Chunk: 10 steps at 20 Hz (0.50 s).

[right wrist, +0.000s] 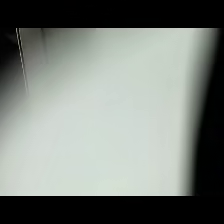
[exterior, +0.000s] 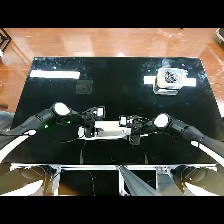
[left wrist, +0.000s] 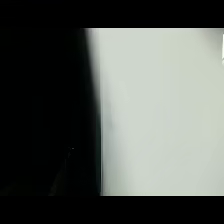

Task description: Fold the box and place the chain.

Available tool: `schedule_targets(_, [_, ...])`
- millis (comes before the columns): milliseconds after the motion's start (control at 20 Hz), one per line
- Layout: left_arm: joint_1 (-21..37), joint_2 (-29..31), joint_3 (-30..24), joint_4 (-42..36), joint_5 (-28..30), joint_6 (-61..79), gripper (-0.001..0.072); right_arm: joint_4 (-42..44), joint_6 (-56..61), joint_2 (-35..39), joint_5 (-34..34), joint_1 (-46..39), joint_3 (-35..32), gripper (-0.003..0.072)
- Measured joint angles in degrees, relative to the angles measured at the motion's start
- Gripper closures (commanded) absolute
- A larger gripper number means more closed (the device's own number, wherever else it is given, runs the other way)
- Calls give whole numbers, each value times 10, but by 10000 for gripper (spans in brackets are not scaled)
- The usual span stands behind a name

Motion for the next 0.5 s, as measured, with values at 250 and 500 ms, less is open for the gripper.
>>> schedule_targets(250, [24, 36, 1, 12, -2, -28, 218, 0, 0, 0, 0, 0, 0, 434])
schedule_targets(500, [83, 116, 1, 82, -24, -140, 198, 0, 9, 0, -3, 0, 0, 434])
